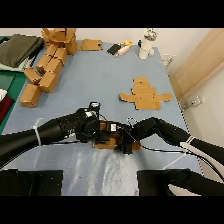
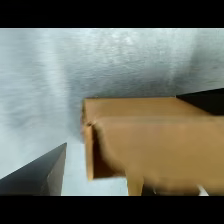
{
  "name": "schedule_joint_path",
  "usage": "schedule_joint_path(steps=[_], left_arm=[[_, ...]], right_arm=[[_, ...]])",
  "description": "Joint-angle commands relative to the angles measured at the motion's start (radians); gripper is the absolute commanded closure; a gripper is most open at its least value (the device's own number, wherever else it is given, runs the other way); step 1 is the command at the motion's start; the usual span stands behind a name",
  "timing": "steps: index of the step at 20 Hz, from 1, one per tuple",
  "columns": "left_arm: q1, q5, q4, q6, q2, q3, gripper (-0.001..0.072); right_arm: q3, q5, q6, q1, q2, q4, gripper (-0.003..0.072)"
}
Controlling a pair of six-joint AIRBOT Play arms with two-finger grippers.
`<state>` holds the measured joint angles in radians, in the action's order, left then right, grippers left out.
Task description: Fold the box.
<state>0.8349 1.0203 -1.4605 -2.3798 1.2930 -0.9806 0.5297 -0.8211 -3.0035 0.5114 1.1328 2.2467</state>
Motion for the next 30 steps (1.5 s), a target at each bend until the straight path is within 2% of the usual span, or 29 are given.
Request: schedule_joint_path(steps=[1, 5, 8, 9, 12, 16, 17, 19, 22, 25, 26, 27, 28, 30], left_arm=[[-0.025, 0.046, 0.002, 0.006, -0.077, -0.001, 0.0179], [-0.069, 0.076, 0.006, 0.035, -0.148, -0.001, 0.0180], [-0.095, 0.182, 0.010, 0.109, -0.162, -0.001, 0.0181], [-0.096, 0.215, 0.009, 0.153, -0.162, -0.001, 0.0247], [-0.095, 0.264, 0.033, 0.341, -0.163, -0.001, 0.0698], [-0.095, 0.231, 0.106, 0.691, -0.173, 0.005, 0.0698], [-0.120, 0.208, 0.162, 0.856, -0.191, 0.021, 0.0698], [-0.218, 0.153, 0.351, 1.282, -0.244, 0.096, 0.0699], [-0.410, 0.102, 0.551, 1.833, -0.305, 0.233, 0.0698], [-0.599, -0.023, 0.654, 2.249, -0.340, 0.375, 0.0693], [-0.638, -0.082, 0.677, 2.343, -0.339, 0.416, 0.0427], [-0.660, -0.160, 0.737, 2.432, -0.334, 0.456, 0.0006], [-0.667, -0.220, 0.827, 2.511, -0.323, 0.486, 0.0019], [-0.647, -0.241, 1.022, 2.732, -0.281, 0.523, 0.0018]], right_arm=[[0.000, 0.000, 0.001, 0.000, 0.000, 0.000, 0.0166], [0.000, 0.000, 0.001, 0.000, 0.000, 0.000, 0.0166], [0.000, 0.001, 0.001, 0.000, 0.000, 0.000, 0.0166], [0.000, 0.000, 0.001, 0.000, 0.000, 0.000, 0.0166], [0.000, 0.001, 0.001, 0.000, 0.000, 0.000, 0.0166], [0.000, 0.000, 0.001, 0.000, 0.000, 0.000, 0.0166], [0.000, 0.000, 0.001, 0.000, 0.000, 0.000, 0.0166], [0.000, 0.000, 0.001, 0.000, 0.000, 0.000, 0.0166], [0.000, 0.000, 0.001, 0.000, 0.000, 0.000, 0.0167], [0.000, 0.000, 0.001, 0.000, 0.000, 0.000, 0.0166], [0.000, 0.000, 0.001, 0.000, 0.000, 0.000, 0.0166], [0.000, 0.000, 0.001, 0.000, 0.000, 0.000, 0.0166], [0.000, 0.000, 0.001, 0.000, 0.000, 0.000, 0.0166], [0.000, 0.000, 0.001, 0.000, 0.000, 0.000, 0.0166]])
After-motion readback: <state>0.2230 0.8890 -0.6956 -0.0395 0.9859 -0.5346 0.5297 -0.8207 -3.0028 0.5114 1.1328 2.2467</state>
